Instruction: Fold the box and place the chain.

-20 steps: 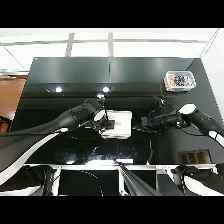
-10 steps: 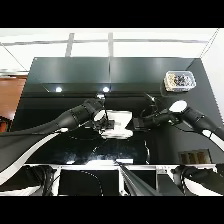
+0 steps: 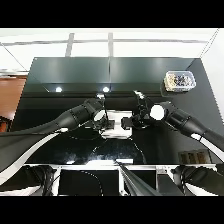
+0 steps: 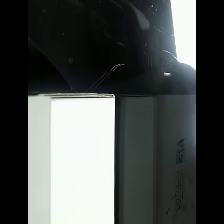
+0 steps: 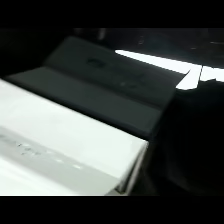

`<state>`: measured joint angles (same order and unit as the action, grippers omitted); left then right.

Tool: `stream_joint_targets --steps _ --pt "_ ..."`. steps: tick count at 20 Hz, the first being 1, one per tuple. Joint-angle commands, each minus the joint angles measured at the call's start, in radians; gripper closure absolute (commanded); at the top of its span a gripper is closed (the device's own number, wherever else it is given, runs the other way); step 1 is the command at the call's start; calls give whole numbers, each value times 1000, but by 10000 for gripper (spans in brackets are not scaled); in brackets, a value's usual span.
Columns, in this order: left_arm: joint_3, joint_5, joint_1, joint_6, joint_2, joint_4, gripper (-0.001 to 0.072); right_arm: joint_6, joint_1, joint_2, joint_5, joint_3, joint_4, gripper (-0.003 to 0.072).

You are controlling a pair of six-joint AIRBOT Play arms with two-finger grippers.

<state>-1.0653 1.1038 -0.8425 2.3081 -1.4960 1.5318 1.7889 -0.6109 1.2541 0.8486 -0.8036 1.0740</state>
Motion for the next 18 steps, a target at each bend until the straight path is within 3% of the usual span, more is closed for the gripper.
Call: stream_joint_targets --steps 1,4,5,9,18 --pt "-1 0 1 0 0 0 678 202 -40 24 67 -45 158 231" --pt "-1 0 1 0 0 0 678 225 -80 73 121 -92 212 251" --pt "-1 0 1 0 0 0 678 253 -96 84 124 -105 238 367" --pt "-1 0 1 0 0 0 678 415 -140 103 169 -144 364 375" --pt "-1 -8 2 0 0 1 678 525 -162 188 233 -193 352 376"
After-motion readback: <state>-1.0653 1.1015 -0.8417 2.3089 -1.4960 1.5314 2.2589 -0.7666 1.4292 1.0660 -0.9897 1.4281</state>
